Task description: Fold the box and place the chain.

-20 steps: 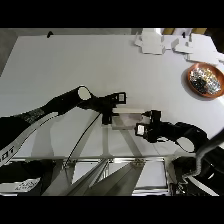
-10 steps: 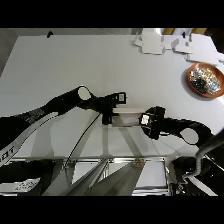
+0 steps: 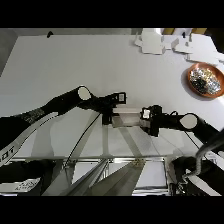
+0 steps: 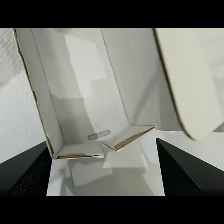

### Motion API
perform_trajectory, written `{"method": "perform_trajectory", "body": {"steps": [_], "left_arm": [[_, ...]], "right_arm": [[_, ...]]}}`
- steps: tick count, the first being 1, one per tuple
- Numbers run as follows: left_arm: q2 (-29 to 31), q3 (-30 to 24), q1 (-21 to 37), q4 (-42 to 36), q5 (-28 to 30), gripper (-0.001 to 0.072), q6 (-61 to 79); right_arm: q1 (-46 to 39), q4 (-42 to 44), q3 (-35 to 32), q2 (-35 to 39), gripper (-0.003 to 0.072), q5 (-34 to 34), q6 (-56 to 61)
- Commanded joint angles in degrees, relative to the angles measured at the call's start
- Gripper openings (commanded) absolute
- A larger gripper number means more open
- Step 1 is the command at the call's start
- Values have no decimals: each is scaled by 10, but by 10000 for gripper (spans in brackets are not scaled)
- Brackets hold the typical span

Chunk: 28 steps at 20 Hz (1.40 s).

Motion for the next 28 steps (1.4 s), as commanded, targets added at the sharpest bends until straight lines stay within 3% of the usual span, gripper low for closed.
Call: {"method": "perform_trajectory", "body": {"steps": [1,8,15,17,28], "left_arm": [[0,0,0,0,0,13,0],[0,0,0,0,0,13,0],[0,0,0,0,0,13,0],[0,0,0,0,0,13,0],[0,0,0,0,0,13,0]], "right_arm": [[-38,49,19,-46,686,66,-84],[-51,121,37,-103,684,101,-206],[-51,122,37,-130,631,101,-209],[-51,122,37,-142,516,101,-209],[-51,122,37,-147,514,83,-209]]}}
